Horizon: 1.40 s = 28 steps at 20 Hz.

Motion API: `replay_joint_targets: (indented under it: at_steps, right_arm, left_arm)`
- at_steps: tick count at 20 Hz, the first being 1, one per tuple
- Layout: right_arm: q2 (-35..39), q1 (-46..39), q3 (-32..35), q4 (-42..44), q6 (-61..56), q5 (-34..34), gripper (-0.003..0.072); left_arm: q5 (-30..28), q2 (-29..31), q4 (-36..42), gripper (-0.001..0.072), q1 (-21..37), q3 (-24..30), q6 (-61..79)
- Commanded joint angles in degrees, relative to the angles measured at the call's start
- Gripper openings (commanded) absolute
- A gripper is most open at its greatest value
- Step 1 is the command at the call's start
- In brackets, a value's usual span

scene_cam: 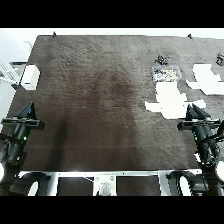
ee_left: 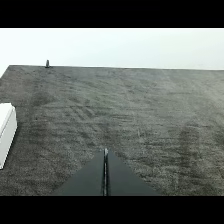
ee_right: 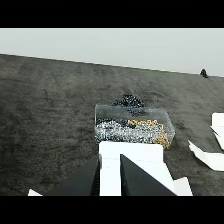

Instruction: Fold the box and place the chain.

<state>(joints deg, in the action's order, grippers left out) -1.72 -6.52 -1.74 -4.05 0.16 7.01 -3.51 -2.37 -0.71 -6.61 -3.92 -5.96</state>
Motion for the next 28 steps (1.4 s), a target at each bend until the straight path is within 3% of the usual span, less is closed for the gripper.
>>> replay_joint_targets:
  at_steps: [1, 7, 9, 11, 14, 16, 18, 20, 21, 22, 23, 26, 28]
  right_arm:
    - [0.07, 0.02, 0.00, -0.04, 0.09, 0.13, 0.0163]
    - [0.07, 0.02, -0.87, 0.83, 1.07, 0.48, 0.0168]
    - [-0.50, -0.04, -3.61, 0.59, 1.46, -3.34, 0.0338]
    - [-4.76, -0.13, -7.91, 0.55, 1.18, -6.19, 0.0340]
    - [-18.88, -2.99, -15.91, 0.39, 1.18, -4.83, 0.0347]
    - [-30.82, -7.65, -22.36, 0.11, 1.16, 1.62, 0.0348]
    - [-42.38, -14.49, -28.65, -2.58, -0.02, 13.14, 0.0398]
    - [-50.69, -22.69, -33.77, -10.58, -9.03, 25.99, 0.0438]
    - [-53.46, -27.28, -36.24, -16.74, -15.76, 32.30, 0.0461]
    - [-55.36, -31.56, -38.53, -22.67, -21.11, 37.77, 0.0538]
    - [-56.43, -35.01, -40.61, -27.67, -24.46, 41.64, 0.0550]
    - [-59.87, -43.69, -48.24, -38.27, -30.88, 49.94, 0.0529]
    - [-65.61, -48.26, -55.63, -41.05, -31.71, 58.07, 0.0525]
  left_arm:
    - [-0.07, 0.07, -0.02, 0.0022, 0.02, 0.04, 0.00]
    - [-0.07, 0.07, -0.02, 0.0022, 0.02, 0.04, 0.02]
    - [-0.07, 0.07, -0.02, 0.0022, 0.02, 0.04, 0.02]
    - [-0.04, 0.07, -0.02, 0.0022, 0.02, 0.04, 0.02]
    - [-0.07, 0.07, -0.02, 0.0022, 0.02, 0.04, 0.02]
    - [-0.09, 0.07, -0.02, 0.0022, 0.02, 0.04, 0.02]
    - [-0.09, 0.07, -0.02, 0.0022, 0.02, 0.04, 0.02]
    - [-0.04, 0.07, -0.02, 0.0022, 0.02, 0.04, 0.00]
    - [-0.07, 0.07, -0.02, 0.0022, 0.02, 0.04, 0.02]
    - [-0.09, 0.07, -0.02, 0.0022, 0.02, 0.04, 0.02]
    - [-0.07, 0.07, -0.02, 0.0022, 0.02, 0.04, 0.02]
    - [-0.07, 0.07, -0.02, 0.0022, 0.02, 0.04, 0.02]
    - [-0.07, 0.07, -0.02, 0.0022, 0.02, 0.04, 0.02]
